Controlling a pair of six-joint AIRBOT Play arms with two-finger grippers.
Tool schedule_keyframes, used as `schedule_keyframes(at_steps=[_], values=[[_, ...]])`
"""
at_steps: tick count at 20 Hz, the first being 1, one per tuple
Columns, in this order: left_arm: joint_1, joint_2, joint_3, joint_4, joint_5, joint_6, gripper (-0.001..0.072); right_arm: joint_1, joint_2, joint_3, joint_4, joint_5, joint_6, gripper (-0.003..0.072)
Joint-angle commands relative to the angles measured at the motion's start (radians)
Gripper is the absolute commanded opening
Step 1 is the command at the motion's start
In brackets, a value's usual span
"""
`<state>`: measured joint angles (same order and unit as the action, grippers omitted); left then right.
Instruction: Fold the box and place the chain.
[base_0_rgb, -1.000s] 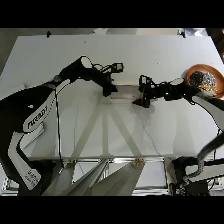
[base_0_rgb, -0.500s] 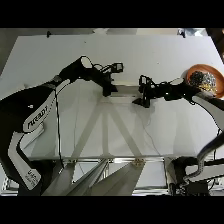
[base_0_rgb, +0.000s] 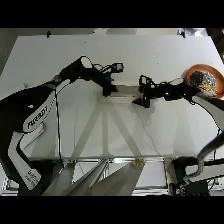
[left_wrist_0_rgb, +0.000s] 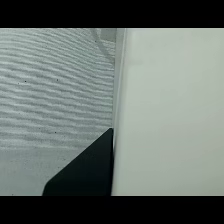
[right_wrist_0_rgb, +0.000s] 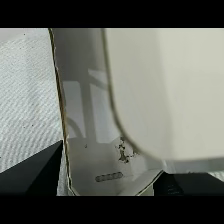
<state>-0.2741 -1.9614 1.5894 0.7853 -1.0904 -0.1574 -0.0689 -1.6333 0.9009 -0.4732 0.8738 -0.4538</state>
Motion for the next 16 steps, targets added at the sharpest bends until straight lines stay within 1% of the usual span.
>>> schedule_keyframes(at_steps=[1, 2, 3, 4, 5, 6, 7, 11, 16], values=[[0.0, -0.001, 0.0, -0.001, -0.005, 0.0, 0.0012, 0.0, -0.001, 0.0, 0.0, 0.0, 0.0, 0.0435], [0.0, -0.001, 0.0, -0.001, -0.005, 0.0, 0.0012, 0.0, -0.001, 0.0, 0.0, 0.0, 0.0, 0.0435], [0.0, 0.0, 0.0, -0.001, -0.005, 0.0, 0.0053, 0.0, -0.001, 0.0, 0.0, 0.0, 0.0, 0.0435], [0.0, 0.0, 0.0, -0.001, -0.005, 0.0, 0.0134, 0.0, -0.001, 0.0, 0.0, 0.0, 0.0, 0.0435], [0.0, 0.001, 0.0, -0.001, -0.004, 0.0, 0.0272, 0.0, -0.001, 0.0, 0.0, 0.0, 0.0, 0.0435], [0.0, 0.002, 0.0, -0.001, -0.003, 0.0, 0.0377, 0.0, -0.001, 0.0, 0.0, 0.0, 0.0, 0.0435], [0.001, 0.002, 0.0, 0.0, -0.003, 0.0, 0.0392, 0.0, -0.001, 0.0, 0.0, 0.0, 0.0, 0.0435], [0.002, 0.008, 0.0, 0.003, -0.023, -0.003, 0.0395, 0.0, -0.001, 0.0, 0.0, 0.0, 0.0, 0.0435], [0.045, 0.084, 0.0, 0.041, -0.094, -0.003, 0.0395, 0.0, -0.001, 0.0, 0.0, 0.0, 0.0, 0.0435]])
